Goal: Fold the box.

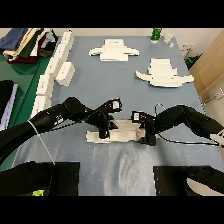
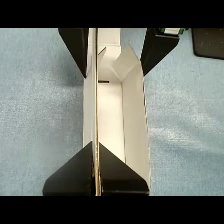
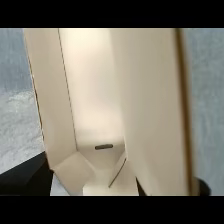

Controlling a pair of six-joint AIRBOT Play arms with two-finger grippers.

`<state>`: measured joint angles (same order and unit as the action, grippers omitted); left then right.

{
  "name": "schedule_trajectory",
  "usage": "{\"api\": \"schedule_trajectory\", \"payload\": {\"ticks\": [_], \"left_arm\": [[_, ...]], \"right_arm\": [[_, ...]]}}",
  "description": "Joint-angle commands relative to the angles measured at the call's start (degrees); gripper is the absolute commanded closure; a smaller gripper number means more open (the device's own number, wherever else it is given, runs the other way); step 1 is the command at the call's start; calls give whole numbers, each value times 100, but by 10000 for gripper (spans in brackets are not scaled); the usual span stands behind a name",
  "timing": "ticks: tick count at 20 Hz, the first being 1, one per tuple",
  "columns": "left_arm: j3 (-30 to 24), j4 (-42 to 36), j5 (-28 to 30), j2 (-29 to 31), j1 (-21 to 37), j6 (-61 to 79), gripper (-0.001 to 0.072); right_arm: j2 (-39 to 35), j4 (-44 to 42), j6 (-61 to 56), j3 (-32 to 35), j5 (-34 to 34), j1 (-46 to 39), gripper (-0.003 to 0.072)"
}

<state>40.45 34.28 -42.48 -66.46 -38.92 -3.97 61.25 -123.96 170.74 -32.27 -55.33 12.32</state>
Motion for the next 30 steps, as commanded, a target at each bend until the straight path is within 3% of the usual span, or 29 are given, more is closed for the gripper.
{"api": "schedule_trajectory", "payload": {"ticks": [1,12,15,21,23,24,30], "left_arm": [[4,2,7,-2,-2,2,694],[4,2,4,-2,-2,2,694],[4,2,2,-2,-4,2,694],[4,2,4,-2,-4,2,694],[4,2,2,-2,-4,2,694],[4,2,2,-2,-4,2,694],[4,2,4,-2,-4,2,694]], "right_arm": [[83,-212,136,4,-72,7,-23],[212,-79,83,15,37,9,-20],[422,-98,118,15,433,33,37],[485,-79,118,15,444,46,42],[485,-72,118,15,385,125,169],[485,-52,118,15,382,173,183],[448,-2,118,20,334,173,144]]}}
